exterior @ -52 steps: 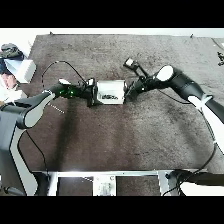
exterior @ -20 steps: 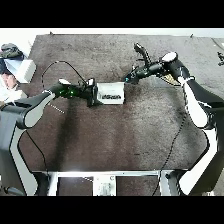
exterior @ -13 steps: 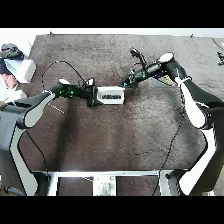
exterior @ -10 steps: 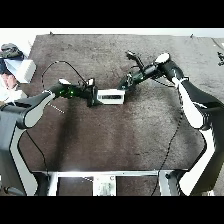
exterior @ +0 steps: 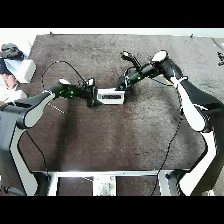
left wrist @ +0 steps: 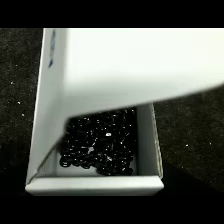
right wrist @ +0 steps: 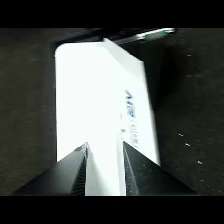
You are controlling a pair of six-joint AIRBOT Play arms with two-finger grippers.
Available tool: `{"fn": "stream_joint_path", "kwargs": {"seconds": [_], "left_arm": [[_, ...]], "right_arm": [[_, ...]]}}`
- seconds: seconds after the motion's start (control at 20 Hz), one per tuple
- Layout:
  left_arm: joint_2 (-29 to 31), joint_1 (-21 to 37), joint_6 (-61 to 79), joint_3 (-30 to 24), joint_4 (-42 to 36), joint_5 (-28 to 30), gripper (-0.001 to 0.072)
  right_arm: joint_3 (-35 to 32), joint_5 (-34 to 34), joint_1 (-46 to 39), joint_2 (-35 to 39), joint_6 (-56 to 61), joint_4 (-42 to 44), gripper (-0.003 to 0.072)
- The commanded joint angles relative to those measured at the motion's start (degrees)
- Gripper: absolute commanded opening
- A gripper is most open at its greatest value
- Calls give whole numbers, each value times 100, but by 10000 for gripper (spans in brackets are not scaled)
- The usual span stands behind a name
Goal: Fold the box and place the chain.
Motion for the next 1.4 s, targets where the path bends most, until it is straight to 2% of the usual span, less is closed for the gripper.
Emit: {"fn": "stream_joint_path", "kwargs": {"seconds": [0.0, 0.15, 0.35, 0.75, 1.0, 1.05, 1.1, 1.15, 1.35], "left_arm": [[-2, 4, 0, 0, 0, 0, 397], [-2, 4, 0, 0, 0, 0, 397], [-2, 4, 0, 0, 0, 0, 397], [-2, 4, 0, 0, 0, 0, 397], [-2, 4, 0, 0, 0, 0, 397], [-2, 4, 0, 0, 0, 0, 397], [-2, 4, 0, 0, 0, 0, 397], [-2, 4, 0, 0, 0, 0, 397], [-2, 4, 0, 0, 0, 0, 397]], "right_arm": [[2, -96, 20, 61, 4, -76, 266], [-4, 155, 70, 118, 11, -87, 265], [-444, -551, 101, 387, -37, -98, 265], [-966, -697, 162, 382, -463, 79, 267], [-1003, -769, 387, 382, -476, -463, 270], [-1001, -837, 385, 382, -509, -461, 355], [-1001, -896, 385, 382, -511, -463, 366], [-1001, -938, 385, 382, -518, -463, 338], [-1001, -1250, 385, 385, -575, -463, 337]]}}
